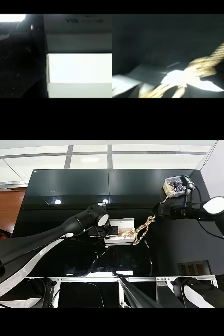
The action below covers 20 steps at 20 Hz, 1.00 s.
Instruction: Fold the box and place the chain.
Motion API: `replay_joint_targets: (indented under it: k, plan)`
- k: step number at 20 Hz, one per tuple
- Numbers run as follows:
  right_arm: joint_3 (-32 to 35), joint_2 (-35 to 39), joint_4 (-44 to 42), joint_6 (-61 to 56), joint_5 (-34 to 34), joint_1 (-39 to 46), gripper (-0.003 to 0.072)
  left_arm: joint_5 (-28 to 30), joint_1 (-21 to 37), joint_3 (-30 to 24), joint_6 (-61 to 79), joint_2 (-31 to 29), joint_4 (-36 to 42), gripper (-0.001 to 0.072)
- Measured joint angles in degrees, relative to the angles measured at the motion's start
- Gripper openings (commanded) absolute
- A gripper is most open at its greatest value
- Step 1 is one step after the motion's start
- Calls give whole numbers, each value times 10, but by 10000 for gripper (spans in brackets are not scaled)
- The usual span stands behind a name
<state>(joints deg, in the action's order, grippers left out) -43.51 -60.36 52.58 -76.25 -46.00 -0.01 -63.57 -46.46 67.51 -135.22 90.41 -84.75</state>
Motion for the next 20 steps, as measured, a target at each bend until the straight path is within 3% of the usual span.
replay_joint_targets:
  k: [2, 5, 11, 12, 14, 15, 16, 20]
  plan:
    - [9, -28, 33, -47, 93, 14, 700, 0, 0, 0, 0, 0, 0, 31]
    - [-46, -108, 72, -106, 162, 31, 701, 0, 0, 0, 0, 0, 0, 31]
    - [-244, -301, 206, -226, 59, 34, 698, 0, 0, 0, 0, 0, 0, 31]
    - [-263, -322, 220, -248, 49, 33, 576, 0, 0, 0, 0, 0, 0, 31]
    - [-286, -347, 240, -282, 45, 33, 436, 0, 0, 0, 0, 0, 0, 31]
    - [-293, -355, 247, -293, 47, 32, 152, 1, 0, 0, 0, 0, 0, 31]
    - [-298, -361, 253, -304, 50, 31, 18, 1, 0, 0, 0, 0, 0, 31]
    - [-309, -365, 262, -301, 15, 31, 19, 1, 0, 0, 0, 0, 0, 32]
